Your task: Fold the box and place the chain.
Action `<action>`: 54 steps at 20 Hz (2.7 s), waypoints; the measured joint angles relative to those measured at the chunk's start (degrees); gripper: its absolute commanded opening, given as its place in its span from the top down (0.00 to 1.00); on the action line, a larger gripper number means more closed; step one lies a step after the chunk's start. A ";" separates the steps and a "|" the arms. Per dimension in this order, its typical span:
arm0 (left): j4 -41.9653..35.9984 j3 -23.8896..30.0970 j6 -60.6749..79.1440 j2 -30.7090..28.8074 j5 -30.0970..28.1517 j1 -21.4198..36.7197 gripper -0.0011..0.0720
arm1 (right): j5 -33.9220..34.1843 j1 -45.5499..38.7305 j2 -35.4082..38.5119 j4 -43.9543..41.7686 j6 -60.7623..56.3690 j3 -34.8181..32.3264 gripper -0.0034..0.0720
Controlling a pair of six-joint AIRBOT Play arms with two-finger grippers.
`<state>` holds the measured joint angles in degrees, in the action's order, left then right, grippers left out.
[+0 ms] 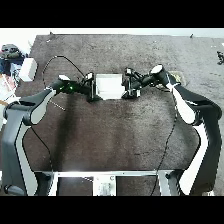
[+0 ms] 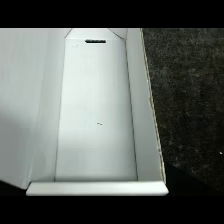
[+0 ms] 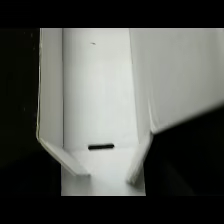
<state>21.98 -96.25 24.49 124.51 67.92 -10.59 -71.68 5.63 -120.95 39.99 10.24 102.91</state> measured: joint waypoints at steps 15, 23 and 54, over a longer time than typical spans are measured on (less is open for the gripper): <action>0.02 0.00 -0.02 0.00 0.17 0.00 0.41 | -4.61 0.07 6.43 -12.37 -11.28 0.00 0.94; 0.00 0.00 -0.07 0.00 0.17 0.00 0.41 | 12.94 2.21 5.68 -12.52 -11.52 -0.07 0.94; -0.07 0.00 -0.02 0.00 0.07 0.00 0.41 | -2.43 -0.13 6.82 10.64 -11.56 -0.11 0.03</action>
<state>21.91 -96.25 24.47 124.51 67.99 -10.59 -74.11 5.50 -114.13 50.63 -1.32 102.80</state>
